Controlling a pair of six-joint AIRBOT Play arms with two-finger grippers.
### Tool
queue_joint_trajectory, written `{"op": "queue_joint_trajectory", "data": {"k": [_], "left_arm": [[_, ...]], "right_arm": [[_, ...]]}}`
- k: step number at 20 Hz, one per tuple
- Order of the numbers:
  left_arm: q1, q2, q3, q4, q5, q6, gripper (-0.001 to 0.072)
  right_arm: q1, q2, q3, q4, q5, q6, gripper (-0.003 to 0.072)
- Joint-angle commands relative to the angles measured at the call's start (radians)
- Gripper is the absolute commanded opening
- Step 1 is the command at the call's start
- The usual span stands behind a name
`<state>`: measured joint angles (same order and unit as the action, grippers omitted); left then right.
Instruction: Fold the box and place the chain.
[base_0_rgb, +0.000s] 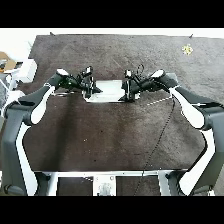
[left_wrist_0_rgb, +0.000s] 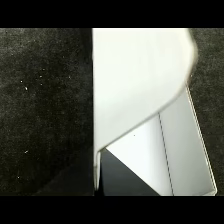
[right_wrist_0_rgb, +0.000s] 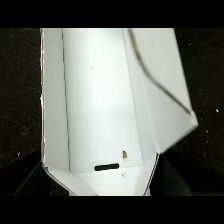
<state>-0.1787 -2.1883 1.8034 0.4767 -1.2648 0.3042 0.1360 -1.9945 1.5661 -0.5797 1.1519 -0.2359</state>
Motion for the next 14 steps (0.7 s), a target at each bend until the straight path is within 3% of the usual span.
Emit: {"op": "queue_joint_trajectory", "data": {"k": [1, 14], "left_arm": [[0.0, -0.001, 0.0, 0.0, 0.001, 0.0, 0.0011], [0.0, -0.001, 0.0, 0.0, 0.0, 0.0, 0.0011]], "right_arm": [[0.009, -0.04, 0.039, 0.026, 0.017, -0.018, 0.0666], [0.021, -0.082, 0.077, -0.008, 0.031, -0.015, 0.0666]]}}
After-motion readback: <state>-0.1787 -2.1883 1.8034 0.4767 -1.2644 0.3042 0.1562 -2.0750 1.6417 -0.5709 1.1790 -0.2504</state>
